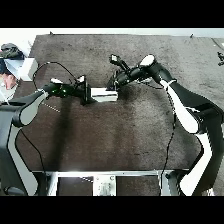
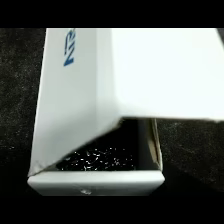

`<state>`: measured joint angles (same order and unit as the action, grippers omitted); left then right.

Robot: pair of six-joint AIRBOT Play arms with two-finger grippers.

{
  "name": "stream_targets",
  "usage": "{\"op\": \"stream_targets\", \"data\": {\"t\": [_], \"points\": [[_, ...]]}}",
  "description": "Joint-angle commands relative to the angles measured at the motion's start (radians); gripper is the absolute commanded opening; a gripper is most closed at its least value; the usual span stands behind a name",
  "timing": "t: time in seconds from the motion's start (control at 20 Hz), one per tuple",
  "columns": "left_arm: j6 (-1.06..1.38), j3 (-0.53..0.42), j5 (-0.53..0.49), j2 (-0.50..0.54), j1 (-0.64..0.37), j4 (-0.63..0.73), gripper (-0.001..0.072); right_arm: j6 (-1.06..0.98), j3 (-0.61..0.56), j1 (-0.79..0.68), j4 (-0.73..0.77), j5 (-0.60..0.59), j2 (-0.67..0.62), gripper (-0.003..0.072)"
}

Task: Fold the box and place the chain.

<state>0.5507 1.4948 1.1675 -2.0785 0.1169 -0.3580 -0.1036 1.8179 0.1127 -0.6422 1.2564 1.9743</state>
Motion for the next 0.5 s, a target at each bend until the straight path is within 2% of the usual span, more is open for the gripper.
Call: {"op": "stream_targets", "data": {"t": [0.0, 0.3, 0.35, 0.45], "points": [[0.000, 0.000, 0.000, 0.000, 0.000, 0.000, 0.0232, 0.042, -0.001, 0.009, -0.006, -0.007, 0.005, 0.0285], [0.000, 0.000, 0.000, 0.000, 0.000, 0.000, 0.0232, 0.060, -0.002, 0.044, -0.074, -0.085, 0.010, 0.0278], [0.000, 0.000, 0.000, 0.000, 0.000, 0.000, 0.0232, 0.060, -0.002, 0.045, -0.079, -0.100, 0.010, 0.0224], [0.000, 0.000, 0.000, 0.000, 0.000, 0.000, 0.0232, 0.060, -0.002, 0.043, -0.076, -0.114, 0.006, 0.0216]]}}
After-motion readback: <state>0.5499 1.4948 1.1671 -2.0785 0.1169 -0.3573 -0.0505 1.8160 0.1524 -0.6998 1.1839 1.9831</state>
